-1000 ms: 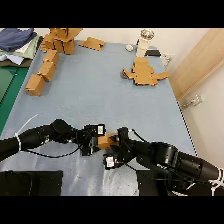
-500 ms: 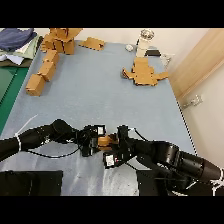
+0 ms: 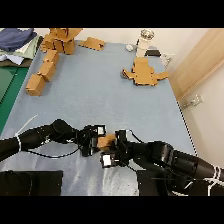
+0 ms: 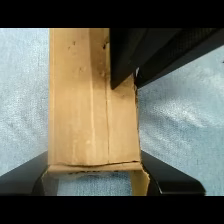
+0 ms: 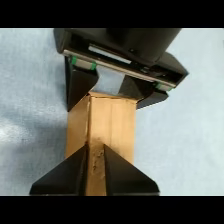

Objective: Fold the box.

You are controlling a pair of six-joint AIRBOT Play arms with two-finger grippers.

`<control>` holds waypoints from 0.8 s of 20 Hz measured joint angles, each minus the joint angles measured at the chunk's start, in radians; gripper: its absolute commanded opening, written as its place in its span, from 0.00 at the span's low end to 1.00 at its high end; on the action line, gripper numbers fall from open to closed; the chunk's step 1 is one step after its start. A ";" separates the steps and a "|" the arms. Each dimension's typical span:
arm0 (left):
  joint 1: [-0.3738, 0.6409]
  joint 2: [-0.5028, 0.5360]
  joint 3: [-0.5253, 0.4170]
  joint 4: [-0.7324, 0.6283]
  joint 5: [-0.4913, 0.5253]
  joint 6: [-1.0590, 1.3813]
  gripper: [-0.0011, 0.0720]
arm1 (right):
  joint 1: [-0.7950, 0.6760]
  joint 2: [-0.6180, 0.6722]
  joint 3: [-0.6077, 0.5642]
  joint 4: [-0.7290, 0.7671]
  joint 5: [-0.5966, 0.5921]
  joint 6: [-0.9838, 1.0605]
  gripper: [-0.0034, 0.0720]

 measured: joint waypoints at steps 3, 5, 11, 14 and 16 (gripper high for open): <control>0.000 0.000 0.000 0.000 -0.001 -0.001 0.51 | 0.007 0.033 0.015 0.005 -0.028 0.011 0.26; 0.000 0.000 0.000 0.000 -0.001 -0.001 0.51 | 0.009 0.089 0.047 -0.006 -0.076 0.082 0.26; 0.000 0.000 0.000 0.000 -0.001 -0.002 0.51 | 0.010 0.284 0.054 0.017 -0.286 0.851 0.05; 0.000 0.000 0.000 0.000 -0.001 -0.002 0.51 | 0.011 0.328 -0.055 0.142 -0.218 1.184 0.05; 0.000 0.000 0.000 0.000 0.000 -0.002 0.51 | 0.011 0.333 -0.151 0.250 -0.042 1.336 0.05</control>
